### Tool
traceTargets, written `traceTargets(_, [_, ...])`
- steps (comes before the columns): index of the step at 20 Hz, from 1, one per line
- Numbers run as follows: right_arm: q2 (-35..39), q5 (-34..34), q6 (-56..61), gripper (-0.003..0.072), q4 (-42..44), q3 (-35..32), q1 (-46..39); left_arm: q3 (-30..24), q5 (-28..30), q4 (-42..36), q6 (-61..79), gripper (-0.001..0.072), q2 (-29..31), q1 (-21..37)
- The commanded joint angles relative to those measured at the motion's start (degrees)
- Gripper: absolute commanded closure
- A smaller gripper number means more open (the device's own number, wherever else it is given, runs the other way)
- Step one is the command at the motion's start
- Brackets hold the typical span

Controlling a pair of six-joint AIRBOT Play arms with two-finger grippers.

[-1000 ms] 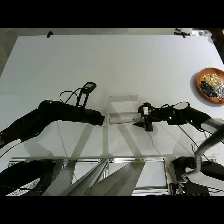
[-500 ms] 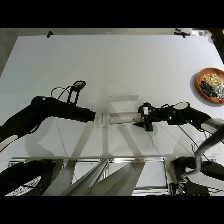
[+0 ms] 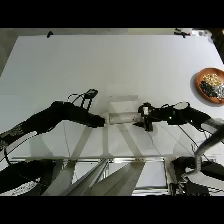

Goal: Fold the box and place the chain.

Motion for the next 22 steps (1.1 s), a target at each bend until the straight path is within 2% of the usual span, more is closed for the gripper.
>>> traceTargets(1, [0.1, 0.0, 0.0, 0.028, 0.0, 0.0, 0.0, 0.0, -1.5, -4.1, 3.5, 0.0705, 1.9, -0.6])
traceTargets(4, [0.1, 0.0, 0.0, 0.028, 0.0, 0.0, 0.0, 0.0, -2.0, -4.1, 4.2, 0.0705, 5.6, -0.6])
traceTargets(6, [0.1, 0.0, 0.0, 0.028, 0.0, 0.0, 0.0, 0.0, -1.9, -4.5, 4.6, 0.0678, 6.9, -0.6])
traceTargets(7, [0.1, 0.0, 0.0, 0.028, 0.0, 0.0, 0.0, 0.0, -1.7, -5.1, 5.0, 0.0622, 6.8, -0.6])
traceTargets(9, [0.1, 0.0, 0.0, 0.028, 0.0, 0.0, 0.0, 0.0, -1.9, -6.2, 5.8, 0.0584, 6.3, -0.6])
traceTargets(12, [0.1, 0.0, 0.0, 0.028, 0.0, 0.0, 0.0, 0.0, -2.3, -9.5, 8.2, 0.0573, 5.9, -0.6])
traceTargets(15, [0.1, 0.0, 0.0, 0.028, 0.0, 0.0, 0.0, 0.0, -2.4, -10.7, 8.8, 0.051, 5.9, -0.6])
traceTargets(16, [0.1, 0.0, 0.0, 0.028, 0.0, 0.0, 0.0, 0.0, -2.4, -10.9, 8.8, 0.0455, 5.9, -0.6])
traceTargets(17, [0.1, 0.0, 0.0, 0.028, 0.0, 0.1, 0.0, 0.0, -2.4, -11.0, 8.8, 0.0434, 5.9, -0.6])
traceTargets(21, [0.1, 0.0, 0.0, 0.028, 0.0, 0.0, 0.0, 0.0, -2.4, -11.2, 8.6, 0.0432, 4.2, -0.6])
traceTargets(22, [0.1, 0.0, 0.0, 0.028, 0.0, 0.0, 0.0, 0.0, -2.4, -11.2, 8.6, 0.0406, 3.2, -0.6])
